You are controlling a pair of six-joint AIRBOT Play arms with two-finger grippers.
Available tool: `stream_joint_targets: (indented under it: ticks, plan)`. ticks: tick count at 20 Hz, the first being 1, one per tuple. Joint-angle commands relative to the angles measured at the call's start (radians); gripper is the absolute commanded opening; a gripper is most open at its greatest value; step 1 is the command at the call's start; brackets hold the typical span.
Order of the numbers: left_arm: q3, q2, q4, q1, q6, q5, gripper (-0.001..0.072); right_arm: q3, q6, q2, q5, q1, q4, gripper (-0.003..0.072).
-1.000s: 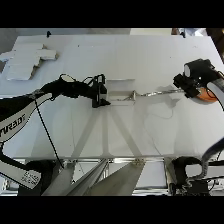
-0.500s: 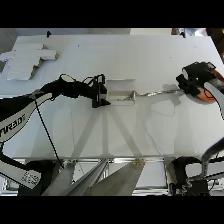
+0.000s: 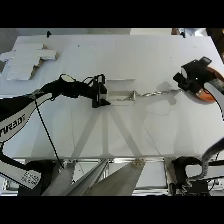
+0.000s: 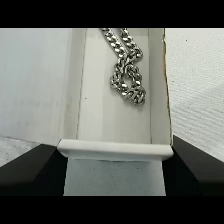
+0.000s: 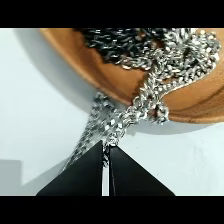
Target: Fold the box and place the chain.
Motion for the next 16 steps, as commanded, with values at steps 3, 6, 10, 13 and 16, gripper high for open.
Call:
stream_joint_targets:
  ticks: [3,6,10,13,16]
  plan:
    - [0.000,0.000,0.000,0.000,0.000,0.000,0.0501,0.000,-0.151,0.109,0.000,0.068,0.025,0.0010]
    - [0.000,0.000,0.000,0.000,0.000,0.000,0.0501,0.000,-0.222,0.170,-0.003,0.111,0.056,0.0010]
    - [0.000,0.000,0.000,0.000,0.000,0.000,0.0501,0.000,-0.403,0.228,0.034,0.190,0.108,0.0010]
    - [0.000,0.000,0.000,0.000,0.000,0.000,0.0501,0.000,-0.616,0.236,0.097,0.258,0.215,0.0010]
    - [0.000,0.000,0.000,0.000,0.000,0.000,0.0501,0.000,-0.781,0.237,0.113,0.325,0.336,0.0010]
